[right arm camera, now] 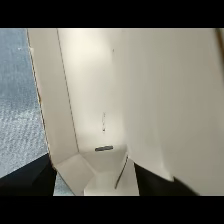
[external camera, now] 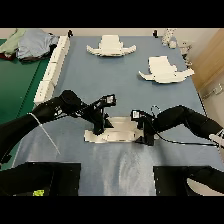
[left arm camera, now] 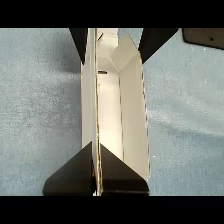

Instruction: Fold the box.

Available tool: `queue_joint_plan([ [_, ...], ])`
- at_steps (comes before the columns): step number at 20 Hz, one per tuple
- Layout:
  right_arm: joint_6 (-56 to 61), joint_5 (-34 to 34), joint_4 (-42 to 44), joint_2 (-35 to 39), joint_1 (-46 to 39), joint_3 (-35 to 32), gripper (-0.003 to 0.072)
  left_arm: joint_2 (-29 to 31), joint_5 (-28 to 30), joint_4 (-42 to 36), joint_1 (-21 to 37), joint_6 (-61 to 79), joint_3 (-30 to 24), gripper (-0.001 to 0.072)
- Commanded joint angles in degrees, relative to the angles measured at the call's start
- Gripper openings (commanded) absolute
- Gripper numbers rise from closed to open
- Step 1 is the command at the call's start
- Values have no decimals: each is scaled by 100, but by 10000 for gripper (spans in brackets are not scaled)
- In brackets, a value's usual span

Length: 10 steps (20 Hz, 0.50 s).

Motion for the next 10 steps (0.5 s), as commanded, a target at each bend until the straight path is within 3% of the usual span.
queue_joint_plan([
  [1,-249,92,236,-57,-63,-22,713,-2,2,0,-2,0,7,12],
  [4,-249,72,214,-46,20,-20,651,-2,2,0,-2,0,7,12],
  [10,-249,39,129,-129,131,-90,651,-2,2,0,-4,0,7,12],
])
